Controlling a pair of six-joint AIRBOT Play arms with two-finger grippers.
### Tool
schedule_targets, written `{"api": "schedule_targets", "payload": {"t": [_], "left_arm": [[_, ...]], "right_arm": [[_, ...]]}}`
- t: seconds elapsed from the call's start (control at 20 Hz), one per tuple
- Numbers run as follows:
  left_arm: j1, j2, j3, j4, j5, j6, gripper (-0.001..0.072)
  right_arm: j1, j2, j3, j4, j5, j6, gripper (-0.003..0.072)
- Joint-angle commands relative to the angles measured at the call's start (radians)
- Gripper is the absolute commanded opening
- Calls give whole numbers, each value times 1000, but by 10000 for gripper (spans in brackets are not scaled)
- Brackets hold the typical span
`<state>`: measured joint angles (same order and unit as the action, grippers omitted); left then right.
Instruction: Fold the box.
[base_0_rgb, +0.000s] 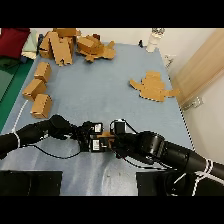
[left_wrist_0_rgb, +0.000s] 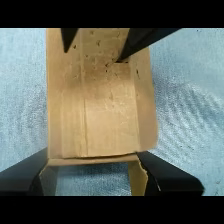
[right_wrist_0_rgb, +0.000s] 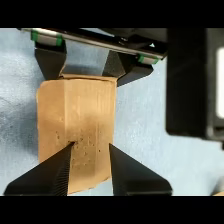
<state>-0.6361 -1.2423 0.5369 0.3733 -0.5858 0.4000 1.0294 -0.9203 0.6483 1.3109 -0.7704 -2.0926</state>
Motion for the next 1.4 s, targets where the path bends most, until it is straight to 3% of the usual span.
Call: {"api": "schedule_targets", "payload": {"t": [0.0,0.6,0.85,1.2,1.35], "left_arm": [[0,1,0,0,0,0,403],[0,1,0,0,0,0,402],[0,1,0,0,0,0,403],[0,1,0,0,0,0,403],[0,1,0,0,0,0,403]], "right_arm": [[1,-3,1,-8,10,18,374],[2,79,2,60,-8,28,376],[93,84,14,19,-154,109,374],[141,67,-29,-172,-54,193,375],[141,43,-29,-179,-45,192,375]]}}
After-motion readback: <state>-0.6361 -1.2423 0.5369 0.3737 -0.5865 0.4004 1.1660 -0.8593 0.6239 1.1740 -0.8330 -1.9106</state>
